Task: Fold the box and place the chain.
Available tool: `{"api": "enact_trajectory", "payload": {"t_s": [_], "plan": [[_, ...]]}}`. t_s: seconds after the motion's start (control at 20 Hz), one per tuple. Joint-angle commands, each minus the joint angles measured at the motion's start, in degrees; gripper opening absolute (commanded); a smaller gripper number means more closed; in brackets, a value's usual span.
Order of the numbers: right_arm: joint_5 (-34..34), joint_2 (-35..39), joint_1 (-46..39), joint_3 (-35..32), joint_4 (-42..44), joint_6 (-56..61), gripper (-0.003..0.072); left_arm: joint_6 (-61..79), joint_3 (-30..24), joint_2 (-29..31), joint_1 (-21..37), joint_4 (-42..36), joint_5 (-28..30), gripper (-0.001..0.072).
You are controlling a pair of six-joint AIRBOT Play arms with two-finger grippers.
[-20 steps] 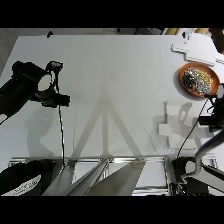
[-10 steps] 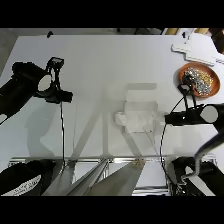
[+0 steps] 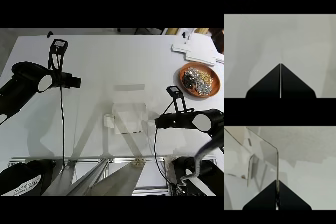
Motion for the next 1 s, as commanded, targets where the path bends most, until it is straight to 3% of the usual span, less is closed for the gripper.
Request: {"api": "enact_trajectory", "payload": {"t_s": [0.0, 0.05, 0.15, 0.2, 0.25, 0.3, 0.4, 0.55, 0.65, 0.95], "plan": [[-0.28, 0.09, 0.46, -0.02, 0.28, 0.33, 0.0015, -0.68, 0.02, -0.17, 0.0, -0.92, 11.39, 0.0078], [-0.26, 0.09, 0.46, -0.02, 0.33, 0.33, 0.0015, 4.5, 0.02, -0.66, -0.33, -4.44, 14.23, 0.0275], [-0.26, 0.09, 0.46, -0.02, 0.35, 0.35, 0.0015, 27.61, 0.02, -2.75, -0.39, -21.9, 13.92, 0.0303], [-0.24, 0.09, 0.46, -0.02, 0.39, 0.35, 0.0015, 40.35, 0.02, -4.44, -0.31, -33.55, 11.47, 0.0376], [-0.26, 0.09, 0.46, -0.02, 0.37, 0.35, 0.0015, 52.98, 0.02, -6.93, 0.04, -44.96, 7.82, 0.0394], [-0.26, 0.09, 0.46, -0.02, 0.37, 0.35, 0.0015, 62.12, 0.02, -9.49, 0.39, -53.46, 4.31, 0.0397], [-0.24, 0.09, 0.46, -0.02, 0.57, 0.35, 0.0015, 75.95, 0.04, -14.6, 0.5, -65.09, -2.38, 0.0478], [-0.24, 0.09, 0.46, -0.02, 0.72, 0.33, 0.0015, 86.44, 0.04, -20.09, 0.5, -74.99, -8.26, 0.0499], [-0.22, 0.09, 0.46, -0.02, 0.83, 0.33, 0.0015, 90.2, 0.04, -21.55, 0.5, -78.49, -9.22, 0.051], [-0.04, 0.09, 0.46, -0.02, 1.75, 0.33, 0.0015, 94.57, 0.07, -22.4, 0.94, -81.0, -9.38, 0.0511]]}}
